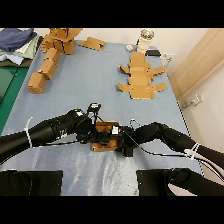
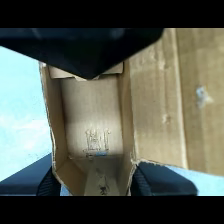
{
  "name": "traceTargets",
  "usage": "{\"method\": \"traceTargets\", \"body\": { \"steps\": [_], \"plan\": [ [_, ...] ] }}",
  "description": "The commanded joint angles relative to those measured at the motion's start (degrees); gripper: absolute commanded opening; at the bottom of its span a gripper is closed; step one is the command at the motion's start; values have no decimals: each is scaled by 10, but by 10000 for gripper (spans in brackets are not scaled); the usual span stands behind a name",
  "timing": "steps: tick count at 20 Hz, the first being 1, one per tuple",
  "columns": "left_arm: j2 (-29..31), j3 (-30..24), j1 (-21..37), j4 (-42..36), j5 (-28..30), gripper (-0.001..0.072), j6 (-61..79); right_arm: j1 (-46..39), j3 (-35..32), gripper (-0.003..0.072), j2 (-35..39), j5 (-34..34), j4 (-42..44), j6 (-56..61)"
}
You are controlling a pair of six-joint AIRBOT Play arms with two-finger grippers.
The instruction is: Fold the box.
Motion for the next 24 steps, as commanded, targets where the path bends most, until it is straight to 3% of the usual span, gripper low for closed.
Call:
{"method": "traceTargets", "body": {
  "steps": [1, 4, 5, 7, 8, 10, 11, 12, 17, 18, 19, 20, 24],
  "plan": [
    [-1, 0, 0, 5, 0, 643, -5, 0, 0, 488, 0, 0, 0, 0],
    [-3, 0, 0, 7, -6, 642, -21, 0, 0, 488, 0, 0, 0, 0],
    [-5, 0, 0, 8, -12, 600, -28, 0, 0, 488, 0, 0, 0, 0],
    [-12, 0, -1, 8, -26, 591, -39, 0, 0, 488, 0, 0, 0, 0],
    [-15, 0, -1, 9, -29, 471, -49, 0, 0, 488, 0, 0, 0, 0],
    [-17, 1, -1, 8, -27, 307, -54, 0, 0, 488, 0, 0, 0, 0],
    [-18, 1, -1, 7, -27, 169, -54, 0, 0, 488, 0, 0, 0, 0],
    [-19, 1, -1, 7, -25, 147, -55, 0, 0, 488, 0, 0, 0, 0],
    [-18, 1, -1, -5, -21, 151, -64, 0, 0, 488, 0, 0, 0, 0],
    [-18, 1, -1, -5, -22, 225, -59, 0, 0, 488, 0, 0, 0, 0],
    [-18, 1, -1, -5, -26, 410, -59, 0, 0, 488, 0, 0, 0, 0],
    [-18, 1, -1, -2, -30, 444, -59, 0, 0, 488, 0, 0, 0, 0],
    [-19, 1, -1, 5, -34, 430, -82, 0, 0, 488, 0, 0, 0, 0]
  ]
}}
